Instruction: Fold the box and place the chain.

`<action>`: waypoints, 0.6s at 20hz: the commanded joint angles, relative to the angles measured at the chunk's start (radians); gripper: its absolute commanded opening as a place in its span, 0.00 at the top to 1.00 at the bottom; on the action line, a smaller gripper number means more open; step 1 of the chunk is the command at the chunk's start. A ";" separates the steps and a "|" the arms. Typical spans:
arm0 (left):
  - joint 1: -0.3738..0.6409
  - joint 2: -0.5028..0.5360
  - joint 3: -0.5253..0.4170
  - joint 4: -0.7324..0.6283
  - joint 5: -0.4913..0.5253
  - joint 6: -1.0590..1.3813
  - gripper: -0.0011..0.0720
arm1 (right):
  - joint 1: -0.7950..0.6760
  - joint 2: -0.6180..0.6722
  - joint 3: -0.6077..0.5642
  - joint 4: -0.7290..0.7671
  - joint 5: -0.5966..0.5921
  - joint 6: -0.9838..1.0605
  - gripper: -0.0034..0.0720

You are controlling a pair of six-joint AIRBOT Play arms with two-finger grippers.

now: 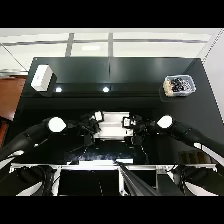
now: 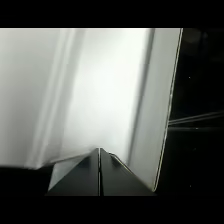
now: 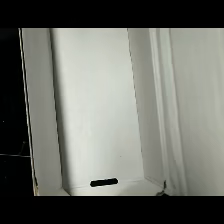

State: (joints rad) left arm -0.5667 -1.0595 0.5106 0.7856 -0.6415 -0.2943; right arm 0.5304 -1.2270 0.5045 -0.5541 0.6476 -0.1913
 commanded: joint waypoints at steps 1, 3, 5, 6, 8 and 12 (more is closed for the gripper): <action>0.117 0.136 0.003 0.060 -0.063 -0.135 0.94 | 0.000 0.000 0.000 -0.001 0.003 -0.002 0.22; 0.245 0.227 0.002 0.104 -0.120 -0.293 0.94 | 0.000 0.000 0.000 -0.001 0.003 -0.002 0.22; 0.398 0.270 0.000 0.124 -0.202 -0.484 0.94 | 0.000 0.000 0.000 -0.001 0.003 -0.002 0.22; 0.483 0.267 -0.002 0.123 -0.254 -0.613 0.94 | 0.000 0.000 0.000 -0.001 0.003 -0.002 0.22; 0.635 0.241 -0.026 0.122 -0.337 -0.861 0.94 | 0.000 0.000 0.000 -0.001 0.003 -0.002 0.22; 0.751 0.165 -0.119 0.111 -0.378 -0.945 0.94 | 0.000 0.000 0.000 -0.001 0.003 -0.002 0.22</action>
State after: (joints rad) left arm 0.0891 -0.8597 0.4416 0.9012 -0.9543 -1.0920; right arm 0.5304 -1.2270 0.5045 -0.5545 0.6502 -0.1940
